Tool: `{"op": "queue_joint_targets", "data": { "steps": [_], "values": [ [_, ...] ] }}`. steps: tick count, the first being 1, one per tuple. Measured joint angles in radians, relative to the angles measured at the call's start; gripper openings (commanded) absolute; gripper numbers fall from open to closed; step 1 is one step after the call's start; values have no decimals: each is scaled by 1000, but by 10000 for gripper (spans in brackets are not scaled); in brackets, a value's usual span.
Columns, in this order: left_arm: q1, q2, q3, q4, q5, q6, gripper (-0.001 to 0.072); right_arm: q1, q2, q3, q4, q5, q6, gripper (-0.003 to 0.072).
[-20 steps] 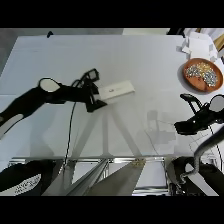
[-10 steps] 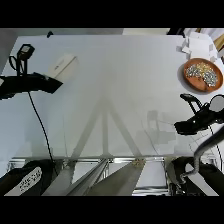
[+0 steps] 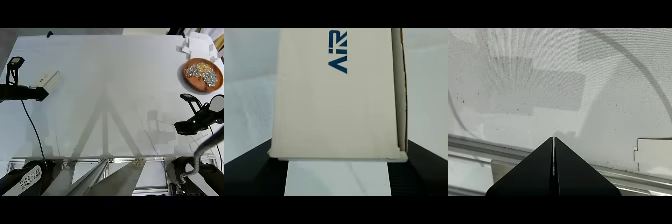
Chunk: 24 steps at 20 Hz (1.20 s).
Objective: Fold the box and place the chain.
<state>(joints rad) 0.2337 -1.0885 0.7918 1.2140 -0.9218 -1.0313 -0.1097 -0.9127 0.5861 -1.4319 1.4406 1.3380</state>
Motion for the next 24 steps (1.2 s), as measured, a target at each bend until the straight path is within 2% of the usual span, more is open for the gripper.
{"op": "queue_joint_targets", "data": {
  "steps": [8,9,10,11,12,16,17,18,24],
  "values": [
    [4,-11,-87,37,-4,-39,29,0,0,0,0,0,0,8],
    [4,-12,-92,39,-4,-42,138,0,0,0,0,0,0,8],
    [4,-12,-94,40,-4,-42,352,0,0,0,0,0,0,8],
    [4,-13,-97,43,-7,-43,515,0,0,0,0,0,0,8],
    [4,-13,-98,47,-8,-44,559,0,0,0,0,0,0,8],
    [4,-13,-101,66,-19,-46,576,0,0,0,0,0,0,8],
    [4,-13,-101,67,-20,-46,651,0,0,0,0,0,0,8],
    [4,-13,-101,70,-26,-47,695,0,0,0,0,0,0,8],
    [4,-11,-101,70,-19,-45,701,0,0,0,0,0,0,8]
  ]
}}
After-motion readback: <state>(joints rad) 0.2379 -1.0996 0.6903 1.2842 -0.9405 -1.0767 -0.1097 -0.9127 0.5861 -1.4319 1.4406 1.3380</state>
